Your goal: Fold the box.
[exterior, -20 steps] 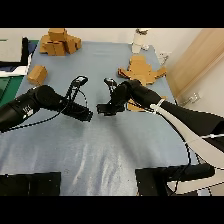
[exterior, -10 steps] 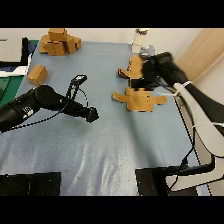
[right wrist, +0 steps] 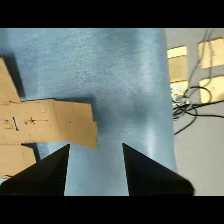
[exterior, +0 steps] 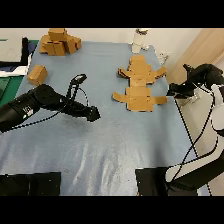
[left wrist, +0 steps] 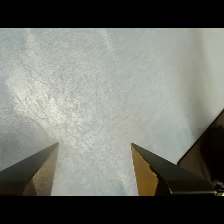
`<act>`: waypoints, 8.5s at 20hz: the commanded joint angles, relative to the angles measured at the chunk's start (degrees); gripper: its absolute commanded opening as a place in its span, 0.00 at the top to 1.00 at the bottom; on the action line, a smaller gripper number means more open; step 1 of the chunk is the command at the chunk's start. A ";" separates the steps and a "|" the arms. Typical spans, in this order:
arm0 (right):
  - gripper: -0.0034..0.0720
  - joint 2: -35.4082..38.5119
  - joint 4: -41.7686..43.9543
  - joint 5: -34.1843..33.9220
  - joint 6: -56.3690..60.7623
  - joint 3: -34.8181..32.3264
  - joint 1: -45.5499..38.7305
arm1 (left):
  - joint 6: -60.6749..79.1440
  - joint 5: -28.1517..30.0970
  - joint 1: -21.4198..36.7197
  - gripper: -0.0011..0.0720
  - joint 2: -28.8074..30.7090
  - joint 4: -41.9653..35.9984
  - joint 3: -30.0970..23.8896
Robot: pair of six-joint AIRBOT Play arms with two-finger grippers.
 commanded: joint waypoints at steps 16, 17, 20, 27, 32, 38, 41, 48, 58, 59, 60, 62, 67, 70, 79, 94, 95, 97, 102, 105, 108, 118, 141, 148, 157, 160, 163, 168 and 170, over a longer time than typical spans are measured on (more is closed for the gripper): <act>0.96 -0.31 20.11 -14.91 -11.80 -7.19 11.61 | 3.56 -5.57 4.09 0.30 0.87 -2.75 3.43; 0.96 2.32 20.11 -13.79 -10.73 -10.80 12.94 | 4.17 -7.80 5.38 0.15 1.16 -2.78 3.43; 0.96 13.75 19.82 -8.35 -6.38 -25.55 17.20 | 5.99 -14.91 9.31 0.06 1.36 -2.75 3.43; 0.45 19.65 11.65 -0.02 -1.16 -34.97 20.55 | 8.09 -18.71 12.96 0.06 1.31 -2.71 3.43; 0.52 15.32 11.69 0.57 -6.25 -29.29 20.57 | 8.07 -17.20 12.92 0.09 1.33 -2.80 3.43; 0.61 9.75 16.50 -3.39 -13.09 -27.41 21.49 | 12.96 -18.18 13.16 0.09 1.40 -10.14 3.43; 0.61 8.13 16.55 -3.43 -14.34 -27.41 23.96 | 18.62 -19.45 14.60 0.09 1.44 -18.23 3.43; 0.95 12.44 21.51 -5.35 -17.75 -27.54 27.93 | 21.18 -23.71 21.81 0.09 1.38 -17.14 2.49; 0.95 34.53 30.75 12.09 -13.51 -50.99 44.39 | 26.80 -21.90 26.91 0.02 -4.50 -17.31 -5.84; 0.95 35.63 30.49 13.03 -12.20 -51.36 46.34 | 27.23 -20.63 26.95 0.02 -6.03 -17.29 -5.84; 0.95 36.39 29.86 13.77 -10.56 -51.45 47.87 | 27.63 -19.04 26.97 0.02 -7.80 -17.29 -5.84; 0.95 37.03 29.33 14.38 -8.70 -51.45 49.55 | 28.33 -16.79 26.95 0.02 -11.43 -17.31 -5.81; 0.95 37.00 29.20 14.19 -7.32 -51.45 49.94 | 28.89 -15.87 26.86 0.02 -18.14 -17.86 -5.79; 0.95 36.81 28.55 14.23 -6.95 -51.45 49.94 | 35.06 -19.41 26.82 0.02 -18.82 -25.46 -5.79; 0.95 36.70 27.30 14.45 -6.40 -51.45 49.94 | 47.52 -28.89 26.67 0.67 -18.93 -30.64 -5.75; 0.68 36.70 24.59 16.76 -6.43 -51.43 49.88 | 52.24 -29.31 23.26 0.96 -20.33 -33.31 -4.35; 0.40 36.72 23.61 18.25 -6.43 -51.43 49.79 | 52.76 -29.29 23.06 0.97 -20.33 -33.88 -3.72; 0.31 36.76 20.59 21.55 -5.95 -50.49 48.30 | 54.29 -29.24 21.20 0.97 -20.26 -33.94 -1.64; 0.35 36.76 8.04 21.14 4.59 -41.62 38.45 | 60.43 -19.78 10.84 0.97 -20.22 -35.91 1.44; 0.53 36.87 7.65 18.40 7.91 -37.48 33.70 | 66.90 -12.98 5.84 0.97 -19.61 -36.85 1.42; 0.79 36.37 8.96 18.51 12.50 -37.46 34.38 | 72.08 -9.75 3.17 0.97 -17.81 -40.13 1.42; 0.95 34.01 9.99 23.10 13.22 -37.46 38.16 | 76.65 -2.12 -2.80 0.97 -16.37 -35.82 -1.60; 0.95 34.03 -9.73 25.05 32.26 -37.51 47.69 | 82.29 3.34 -0.98 0.97 -14.75 -34.93 -3.41; 0.95 34.01 -17.29 23.23 39.23 -37.51 47.69 | 84.04 3.28 -1.38 0.97 -14.93 -35.10 -5.20; 0.95 34.01 -17.25 22.82 39.21 -37.51 47.69 | 84.59 0.63 -1.38 0.96 -15.69 -35.69 -6.12; 0.95 34.01 -17.25 22.10 39.21 -37.51 47.69 | 84.59 -0.81 -1.38 0.97 -15.69 -35.67 -6.29; 0.95 34.01 -17.29 20.11 39.19 -37.51 47.69 | 84.59 -0.94 -0.48 0.96 -15.69 -35.80 -6.34; 0.95 34.01 -17.46 19.67 39.19 -37.51 47.69 | 85.94 -6.40 1.51 0.97 -15.67 -39.58 -6.34; 0.95 34.01 -17.46 19.71 39.19 -37.51 47.69 | 87.67 -6.45 1.46 0.97 -15.69 -40.48 -6.34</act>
